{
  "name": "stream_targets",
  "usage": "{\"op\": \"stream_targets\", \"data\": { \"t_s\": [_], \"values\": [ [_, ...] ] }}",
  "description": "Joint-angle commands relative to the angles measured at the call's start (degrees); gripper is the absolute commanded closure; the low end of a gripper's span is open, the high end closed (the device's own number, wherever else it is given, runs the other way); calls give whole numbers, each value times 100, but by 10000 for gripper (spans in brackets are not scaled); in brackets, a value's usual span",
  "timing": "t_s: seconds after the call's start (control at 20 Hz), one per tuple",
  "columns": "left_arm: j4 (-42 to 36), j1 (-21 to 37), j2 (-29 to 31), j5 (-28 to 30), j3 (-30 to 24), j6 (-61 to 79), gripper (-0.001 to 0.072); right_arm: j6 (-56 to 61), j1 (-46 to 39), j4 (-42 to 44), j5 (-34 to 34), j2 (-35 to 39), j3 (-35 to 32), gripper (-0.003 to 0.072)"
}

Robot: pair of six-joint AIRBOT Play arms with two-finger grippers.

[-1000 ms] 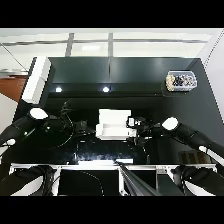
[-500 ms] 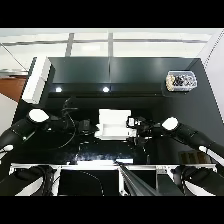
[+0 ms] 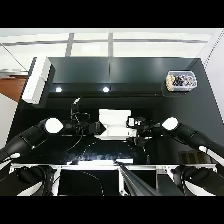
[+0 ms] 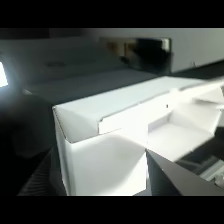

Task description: Fold the box and place the chain.

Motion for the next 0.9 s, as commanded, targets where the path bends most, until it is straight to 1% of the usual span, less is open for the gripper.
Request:
{"op": "stream_targets", "data": {
  "t_s": [0.0, 0.05, 0.1, 0.35, 0.65, 0.75, 0.85],
  "values": [
    [306, -96, 2, 168, 4, -509, 42, 0, 7, 2, 0, -2, 0, 215],
    [306, -96, 2, 118, 4, -509, 56, 0, 7, 2, 0, -2, 0, 215],
    [308, -96, 2, 57, 4, -509, 97, -2, 7, 2, 2, -2, 0, 215],
    [321, -96, 0, 31, 26, -629, 97, 0, 7, 2, 2, -2, 0, 216],
    [385, -81, -61, 39, 199, -682, 96, -2, 7, 2, 2, -2, 0, 215],
    [529, -83, -81, -50, 291, -688, 96, 0, 7, 2, 2, -2, 0, 216],
    [837, -85, -138, -227, 363, -922, 97, 0, 7, 2, 2, -2, 0, 215]
  ]
}}
